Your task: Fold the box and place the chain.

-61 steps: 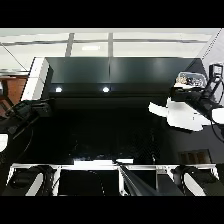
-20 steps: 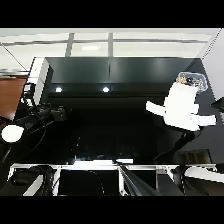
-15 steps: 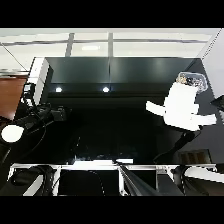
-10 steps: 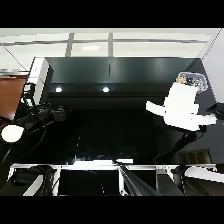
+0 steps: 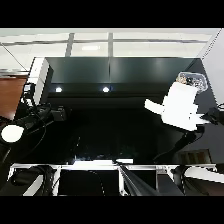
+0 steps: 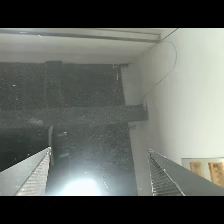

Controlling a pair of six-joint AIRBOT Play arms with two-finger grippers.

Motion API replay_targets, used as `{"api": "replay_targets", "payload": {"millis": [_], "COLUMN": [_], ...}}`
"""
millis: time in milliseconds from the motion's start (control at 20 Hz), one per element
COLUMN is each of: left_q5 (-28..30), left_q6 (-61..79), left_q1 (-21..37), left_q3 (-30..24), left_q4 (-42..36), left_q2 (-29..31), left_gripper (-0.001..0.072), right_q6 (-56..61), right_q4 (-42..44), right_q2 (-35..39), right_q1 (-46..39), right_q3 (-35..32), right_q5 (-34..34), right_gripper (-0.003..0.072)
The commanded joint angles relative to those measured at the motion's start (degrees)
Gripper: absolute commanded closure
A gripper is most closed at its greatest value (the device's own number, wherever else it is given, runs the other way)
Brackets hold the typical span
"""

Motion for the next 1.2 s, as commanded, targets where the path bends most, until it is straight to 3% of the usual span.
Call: {"api": "replay_targets", "payload": {"millis": [0, 300, 600, 800, 1050, 1150], "left_q5": [0.1, 0.1, 0.1, 0.3, -2.9, -10.6], "left_q6": [0.0, 0.0, 0.3, 0.3, 14.5, 16.3], "left_q1": [0.0, 0.0, 0.0, 0.0, -1.9, -2.3], "left_q3": [0.0, 0.0, 0.0, 0.4, 7.7, 13.3], "left_q4": [0.0, -1.0, -4.8, -5.3, -22.6, -22.9], "left_q2": [0.0, 0.0, -0.1, -2.3, -15.0, -24.1], "left_gripper": [-0.0002, -0.0002, -0.0002, -0.0001, 0.0019, 0.0016], "right_q6": [-2.8, -9.4, -14.5, -16.3, -18.0, -17.9], "right_q4": [3.0, 22.2, 31.4, 34.3, 40.9, 41.1], "right_q2": [0.4, 0.9, 1.2, 6.7, 20.1, 21.8], "right_q1": [0.1, 2.3, 18.7, 30.9, 41.0, 43.2], "right_q3": [-0.2, -6.2, -16.4, -21.4, -31.6, -32.1], "right_q5": [5.1, 9.6, 2.8, -2.8, -15.2, -15.8], "right_gripper": [0.0668, 0.0668, 0.0668, 0.0668, 0.0668, 0.0668]}}
